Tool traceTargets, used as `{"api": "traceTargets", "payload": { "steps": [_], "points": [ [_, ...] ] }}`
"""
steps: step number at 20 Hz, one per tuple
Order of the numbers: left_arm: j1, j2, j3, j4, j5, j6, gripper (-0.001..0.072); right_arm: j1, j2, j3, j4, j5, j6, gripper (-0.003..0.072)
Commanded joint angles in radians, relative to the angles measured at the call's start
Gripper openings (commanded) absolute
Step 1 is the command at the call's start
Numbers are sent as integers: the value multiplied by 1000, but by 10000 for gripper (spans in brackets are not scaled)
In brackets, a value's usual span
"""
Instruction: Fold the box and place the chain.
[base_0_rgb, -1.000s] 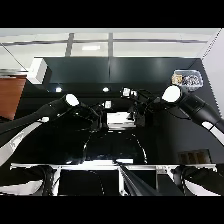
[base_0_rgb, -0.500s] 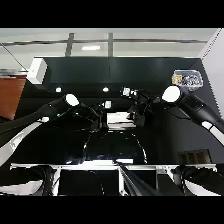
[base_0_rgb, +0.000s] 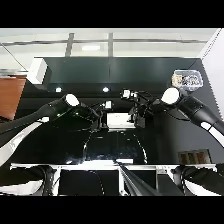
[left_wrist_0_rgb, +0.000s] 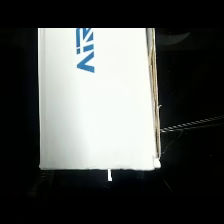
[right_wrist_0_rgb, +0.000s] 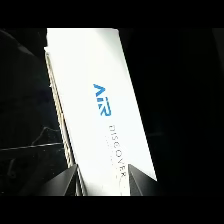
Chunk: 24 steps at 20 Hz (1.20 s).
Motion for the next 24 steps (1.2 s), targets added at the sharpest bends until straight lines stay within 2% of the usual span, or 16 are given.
{"api": "traceTargets", "payload": {
  "steps": [1, 14, 19, 20, 21, 22, 24],
  "points": [
    [0, 0, 0, 0, 4, -2, 410, 0, 0, -2, 5, 5, 4, 377],
    [0, 0, 0, 0, 5, -2, 409, 0, 1, -19, 8, 23, 76, 378],
    [2, 0, 0, 0, 5, -2, 410, -31, 81, 60, 26, 107, 276, 377],
    [2, 0, 0, 0, 5, -2, 409, -60, 95, 59, 25, 134, 405, 347],
    [1, 0, 0, 0, 5, -2, 409, -95, 95, 47, 34, 160, 517, 117],
    [1, 0, 0, 0, 6, -2, 409, -129, 95, 12, 76, 156, 591, 17],
    [2, 0, 0, 0, 13, -2, 409, -178, 93, -82, 265, 119, 642, 16]
  ]
}}
